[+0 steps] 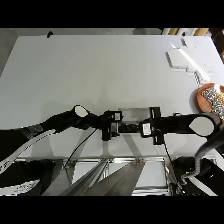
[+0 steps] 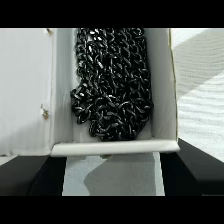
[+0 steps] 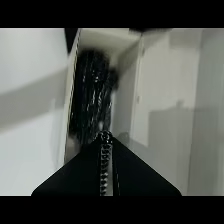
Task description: Fold the box and place the chain.
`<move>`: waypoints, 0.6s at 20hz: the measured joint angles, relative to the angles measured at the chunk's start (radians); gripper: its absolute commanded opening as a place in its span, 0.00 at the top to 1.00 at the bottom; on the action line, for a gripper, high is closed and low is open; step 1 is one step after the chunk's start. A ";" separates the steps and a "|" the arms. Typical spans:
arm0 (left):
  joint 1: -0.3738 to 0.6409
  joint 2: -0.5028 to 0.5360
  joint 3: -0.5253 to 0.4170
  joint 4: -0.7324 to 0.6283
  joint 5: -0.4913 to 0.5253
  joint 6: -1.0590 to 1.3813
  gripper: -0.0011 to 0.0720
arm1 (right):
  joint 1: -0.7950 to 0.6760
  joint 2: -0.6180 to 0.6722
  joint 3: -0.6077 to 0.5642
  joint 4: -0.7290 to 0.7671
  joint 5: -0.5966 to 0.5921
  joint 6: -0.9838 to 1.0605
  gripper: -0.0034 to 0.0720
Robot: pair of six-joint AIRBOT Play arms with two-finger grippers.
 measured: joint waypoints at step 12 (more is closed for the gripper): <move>0.000 0.000 0.000 0.000 0.000 0.000 0.76 | 0.099 -0.055 0.058 -0.016 -0.092 0.013 0.77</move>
